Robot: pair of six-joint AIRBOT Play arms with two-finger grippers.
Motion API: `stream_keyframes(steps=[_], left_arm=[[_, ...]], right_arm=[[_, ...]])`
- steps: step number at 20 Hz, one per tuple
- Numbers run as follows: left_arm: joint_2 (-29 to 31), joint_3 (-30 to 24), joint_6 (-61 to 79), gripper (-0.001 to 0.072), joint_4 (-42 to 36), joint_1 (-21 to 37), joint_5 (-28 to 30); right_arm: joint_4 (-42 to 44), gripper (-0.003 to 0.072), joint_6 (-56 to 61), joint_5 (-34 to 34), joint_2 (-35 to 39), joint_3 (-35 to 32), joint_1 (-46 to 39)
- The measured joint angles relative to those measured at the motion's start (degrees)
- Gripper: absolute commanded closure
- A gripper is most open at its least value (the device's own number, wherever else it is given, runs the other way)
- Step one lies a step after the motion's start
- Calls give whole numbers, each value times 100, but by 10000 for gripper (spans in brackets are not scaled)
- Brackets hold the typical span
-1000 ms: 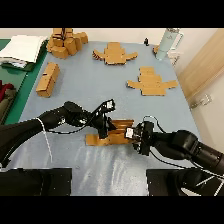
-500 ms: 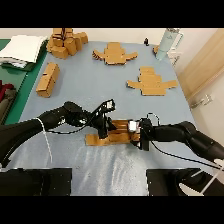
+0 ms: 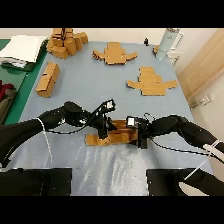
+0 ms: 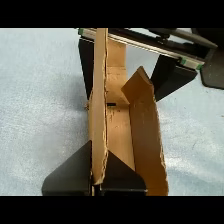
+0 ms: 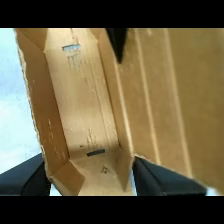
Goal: Fold the box.
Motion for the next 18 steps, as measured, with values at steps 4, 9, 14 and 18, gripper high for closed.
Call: stream_keyframes(steps=[4,9,14,18], left_arm=[[0,0,0,697,0,0,4],[0,0,0,697,4,0,-7],[-2,0,2,698,4,0,-11],[-2,0,2,698,7,0,-9]], right_arm=[[33,-34,-24,-33,-35,9,-20],[55,-22,-37,-90,-118,13,57],[66,129,-37,-66,-162,13,114],[52,128,-33,17,-166,13,122]])
